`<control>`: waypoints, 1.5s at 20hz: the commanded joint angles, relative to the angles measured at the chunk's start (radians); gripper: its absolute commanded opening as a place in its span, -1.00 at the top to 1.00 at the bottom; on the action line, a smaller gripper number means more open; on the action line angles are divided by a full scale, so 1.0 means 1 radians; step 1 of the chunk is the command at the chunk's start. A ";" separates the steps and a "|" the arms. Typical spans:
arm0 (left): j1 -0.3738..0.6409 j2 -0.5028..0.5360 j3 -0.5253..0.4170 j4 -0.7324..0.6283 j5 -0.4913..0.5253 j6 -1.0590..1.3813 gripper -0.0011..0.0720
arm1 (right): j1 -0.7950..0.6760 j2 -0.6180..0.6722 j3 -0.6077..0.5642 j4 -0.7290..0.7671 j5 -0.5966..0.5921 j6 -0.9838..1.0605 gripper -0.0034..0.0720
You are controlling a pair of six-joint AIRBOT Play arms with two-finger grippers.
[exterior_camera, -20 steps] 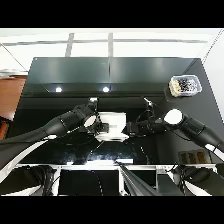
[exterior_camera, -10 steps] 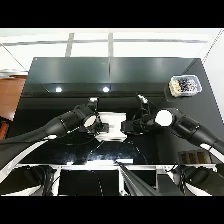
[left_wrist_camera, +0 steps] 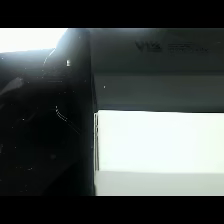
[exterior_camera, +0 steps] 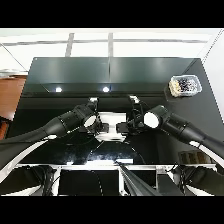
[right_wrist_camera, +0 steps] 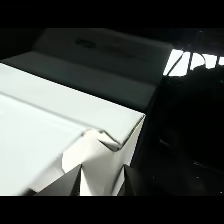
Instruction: Fold the box and place the chain.
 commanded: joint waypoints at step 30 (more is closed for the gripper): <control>0.001 -0.001 0.000 -0.001 -0.005 0.000 0.89 | 0.085 -0.222 0.198 -0.225 0.214 0.298 0.56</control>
